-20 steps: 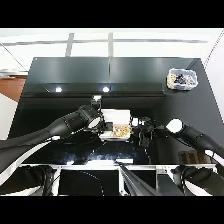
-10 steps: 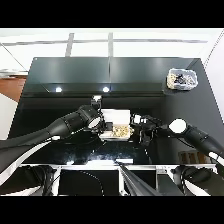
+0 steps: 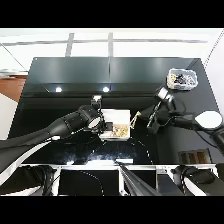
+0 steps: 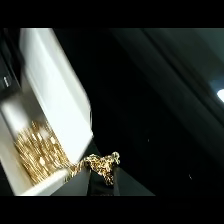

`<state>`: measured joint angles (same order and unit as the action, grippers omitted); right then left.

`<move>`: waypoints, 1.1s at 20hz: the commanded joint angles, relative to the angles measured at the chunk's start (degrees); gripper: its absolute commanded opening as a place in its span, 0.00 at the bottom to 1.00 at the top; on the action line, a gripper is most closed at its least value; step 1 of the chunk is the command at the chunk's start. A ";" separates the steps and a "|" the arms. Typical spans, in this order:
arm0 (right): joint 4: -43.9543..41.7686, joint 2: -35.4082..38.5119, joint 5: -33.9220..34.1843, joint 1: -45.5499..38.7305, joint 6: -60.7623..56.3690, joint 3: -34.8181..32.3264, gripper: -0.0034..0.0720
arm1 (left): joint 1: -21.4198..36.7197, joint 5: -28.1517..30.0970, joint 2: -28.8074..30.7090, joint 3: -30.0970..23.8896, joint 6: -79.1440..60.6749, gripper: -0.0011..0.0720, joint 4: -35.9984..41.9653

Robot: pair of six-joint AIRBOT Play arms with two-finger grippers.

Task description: Fold the box and place the chain.

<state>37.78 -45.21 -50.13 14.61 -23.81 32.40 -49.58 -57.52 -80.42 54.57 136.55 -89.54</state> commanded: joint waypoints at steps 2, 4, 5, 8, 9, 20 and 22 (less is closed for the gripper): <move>-13.05 1.75 -6.58 0.87 -6.23 3.15 0.10 | -0.02 0.07 -0.02 0.02 -0.02 0.06 0.00; -13.51 1.22 -5.88 4.02 -6.25 3.15 0.10 | -0.02 0.07 -0.02 0.02 -0.02 0.06 0.00; -13.99 0.57 -5.46 5.68 -6.25 3.15 0.10 | -0.02 0.07 -0.02 0.02 -0.02 0.06 0.00; -13.84 -1.33 -2.32 9.55 -6.43 3.15 0.11 | 0.00 0.11 -0.02 0.04 -0.02 0.06 0.00; -13.62 -1.33 -1.49 9.42 -6.45 3.17 0.27 | 0.00 0.09 -0.02 0.04 -0.02 0.06 0.00; -10.67 -1.29 -18.29 -14.69 -13.11 4.20 0.75 | 0.00 -0.96 -0.02 2.95 1.70 0.72 -0.02; -10.67 -1.29 -18.45 -15.34 -13.11 4.20 0.76 | 0.00 -3.58 0.24 5.29 -0.48 0.89 -0.46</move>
